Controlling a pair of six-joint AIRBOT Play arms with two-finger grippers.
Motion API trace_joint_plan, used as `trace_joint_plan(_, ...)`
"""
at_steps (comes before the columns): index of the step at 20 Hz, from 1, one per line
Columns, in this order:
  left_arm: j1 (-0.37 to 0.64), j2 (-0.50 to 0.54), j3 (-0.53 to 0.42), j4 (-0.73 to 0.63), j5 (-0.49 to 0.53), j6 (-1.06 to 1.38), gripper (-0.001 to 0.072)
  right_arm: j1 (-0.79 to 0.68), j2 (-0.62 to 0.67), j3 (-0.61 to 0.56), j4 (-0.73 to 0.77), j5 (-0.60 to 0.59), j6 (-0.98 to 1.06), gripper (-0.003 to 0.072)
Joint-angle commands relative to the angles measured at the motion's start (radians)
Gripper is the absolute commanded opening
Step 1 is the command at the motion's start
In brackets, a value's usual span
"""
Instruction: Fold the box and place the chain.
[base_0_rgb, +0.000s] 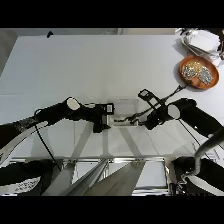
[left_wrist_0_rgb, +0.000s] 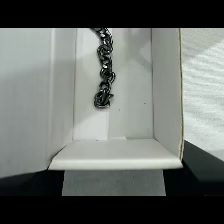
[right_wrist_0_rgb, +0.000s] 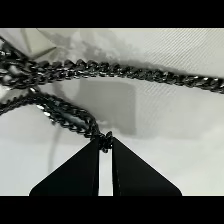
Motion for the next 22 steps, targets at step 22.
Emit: trace_joint_plan(22, 0.0, 0.0, 0.0, 0.0, 0.0, 0.0, 0.0275, 0.035, 0.338, 0.001, 0.757, -0.185, -0.314, 0.0016)
